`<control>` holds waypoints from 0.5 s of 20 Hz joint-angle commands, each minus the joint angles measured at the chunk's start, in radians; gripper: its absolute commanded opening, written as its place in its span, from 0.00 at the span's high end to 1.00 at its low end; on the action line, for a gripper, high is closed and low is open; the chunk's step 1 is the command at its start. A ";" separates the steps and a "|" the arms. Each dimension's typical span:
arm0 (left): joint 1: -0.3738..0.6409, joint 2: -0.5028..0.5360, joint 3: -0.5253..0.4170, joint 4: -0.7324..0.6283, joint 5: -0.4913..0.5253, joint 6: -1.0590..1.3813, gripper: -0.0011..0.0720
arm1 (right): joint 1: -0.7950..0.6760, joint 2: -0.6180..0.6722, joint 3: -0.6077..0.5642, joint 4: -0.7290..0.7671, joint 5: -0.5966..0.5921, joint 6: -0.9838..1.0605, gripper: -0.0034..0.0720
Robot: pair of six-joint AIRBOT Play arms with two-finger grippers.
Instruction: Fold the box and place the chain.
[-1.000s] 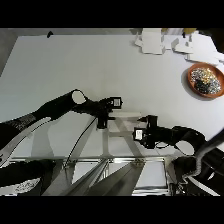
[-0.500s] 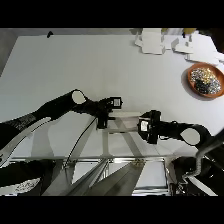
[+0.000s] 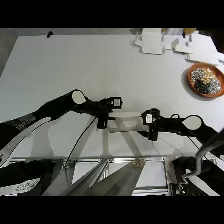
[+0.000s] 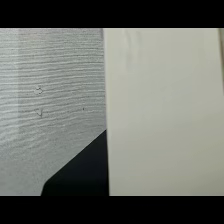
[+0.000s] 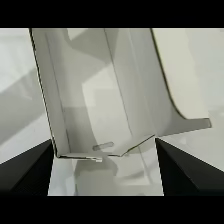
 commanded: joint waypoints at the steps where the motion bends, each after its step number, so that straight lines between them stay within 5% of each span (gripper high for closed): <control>1: -0.001 0.000 0.000 0.000 0.001 0.000 0.97 | -0.034 -0.076 0.000 0.102 0.048 -0.124 0.03; 10: -0.001 0.000 0.000 0.000 0.000 0.000 0.97 | -0.034 -0.184 0.010 0.180 0.047 -0.269 0.07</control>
